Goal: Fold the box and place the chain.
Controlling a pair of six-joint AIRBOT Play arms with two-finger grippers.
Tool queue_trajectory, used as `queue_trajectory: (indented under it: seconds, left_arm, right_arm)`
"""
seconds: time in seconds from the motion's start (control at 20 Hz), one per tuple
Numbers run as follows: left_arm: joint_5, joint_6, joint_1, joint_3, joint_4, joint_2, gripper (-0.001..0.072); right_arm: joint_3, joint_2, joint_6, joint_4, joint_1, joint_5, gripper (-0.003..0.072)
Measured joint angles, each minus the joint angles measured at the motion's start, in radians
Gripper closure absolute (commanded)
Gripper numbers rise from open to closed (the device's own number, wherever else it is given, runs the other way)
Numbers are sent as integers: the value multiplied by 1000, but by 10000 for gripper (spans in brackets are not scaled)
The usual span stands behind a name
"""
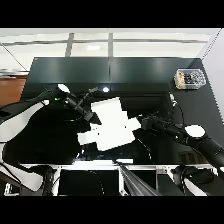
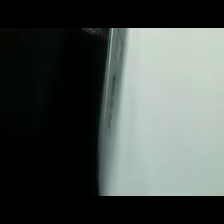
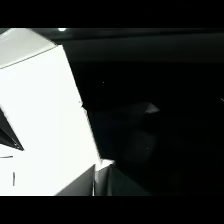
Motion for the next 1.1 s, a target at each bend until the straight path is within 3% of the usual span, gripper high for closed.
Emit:
queue_trajectory:
  seconds: [0.2,0.35,0.6,0.75,1.1]
  left_arm:
    - [-22,13,0,17,19,3,686]
    - [-6,14,-5,-1,23,64,685]
    - [242,193,-54,-162,-4,299,681]
    - [362,393,-101,-229,-3,389,679]
    - [510,556,-192,-264,59,366,679]
  right_arm:
    - [10,0,2,-47,-28,56,-9]
    - [39,0,3,-103,-76,114,-9]
    - [83,0,-4,-122,-146,140,-9]
    - [128,0,-118,-165,-162,203,-9]
    - [224,0,-216,-515,-90,327,14]
